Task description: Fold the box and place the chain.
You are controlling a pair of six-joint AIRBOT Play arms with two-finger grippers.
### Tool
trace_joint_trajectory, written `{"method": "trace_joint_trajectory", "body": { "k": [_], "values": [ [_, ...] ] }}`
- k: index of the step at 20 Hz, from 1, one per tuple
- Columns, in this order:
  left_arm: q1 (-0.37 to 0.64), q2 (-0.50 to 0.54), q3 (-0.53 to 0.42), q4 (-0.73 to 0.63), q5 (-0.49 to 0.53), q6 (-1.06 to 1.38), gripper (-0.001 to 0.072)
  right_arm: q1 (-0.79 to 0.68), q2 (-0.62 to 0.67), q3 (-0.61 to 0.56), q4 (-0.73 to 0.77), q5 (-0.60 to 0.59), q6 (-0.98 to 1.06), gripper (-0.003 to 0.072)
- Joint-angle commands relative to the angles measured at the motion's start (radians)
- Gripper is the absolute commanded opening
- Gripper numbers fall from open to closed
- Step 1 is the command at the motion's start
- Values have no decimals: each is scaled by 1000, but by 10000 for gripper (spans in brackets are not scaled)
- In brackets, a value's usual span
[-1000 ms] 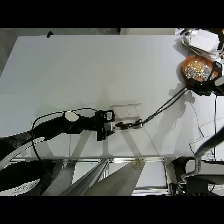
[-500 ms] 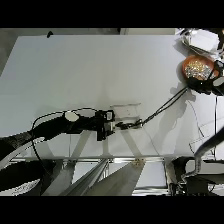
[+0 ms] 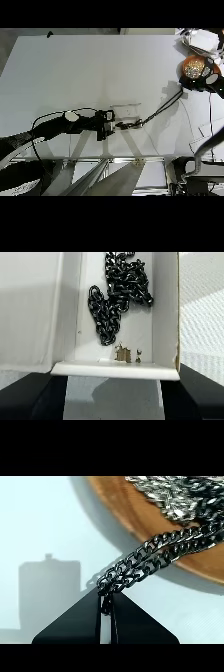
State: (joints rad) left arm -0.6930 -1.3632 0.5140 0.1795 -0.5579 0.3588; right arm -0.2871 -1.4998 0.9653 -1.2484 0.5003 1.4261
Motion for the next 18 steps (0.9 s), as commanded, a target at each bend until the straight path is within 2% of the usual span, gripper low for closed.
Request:
{"method": "trace_joint_trajectory", "body": {
  "k": [1, 8, 10, 14, 18],
  "values": [
    [0, 0, 0, 0, 0, 0, 252, 23, 120, 1, 0, 88, -65, 17],
    [0, 0, 0, 0, 0, 0, 252, 23, 528, 1, 7, 369, -198, 15],
    [0, 0, 0, 0, 0, 0, 252, 23, 618, 1, 61, 429, -225, 15],
    [0, 0, 0, 0, 0, 0, 252, 50, 734, 1, 258, 571, -308, 16],
    [0, 0, 0, 0, 0, 0, 252, 153, 801, 1, 360, 674, -359, 17]
  ]
}}
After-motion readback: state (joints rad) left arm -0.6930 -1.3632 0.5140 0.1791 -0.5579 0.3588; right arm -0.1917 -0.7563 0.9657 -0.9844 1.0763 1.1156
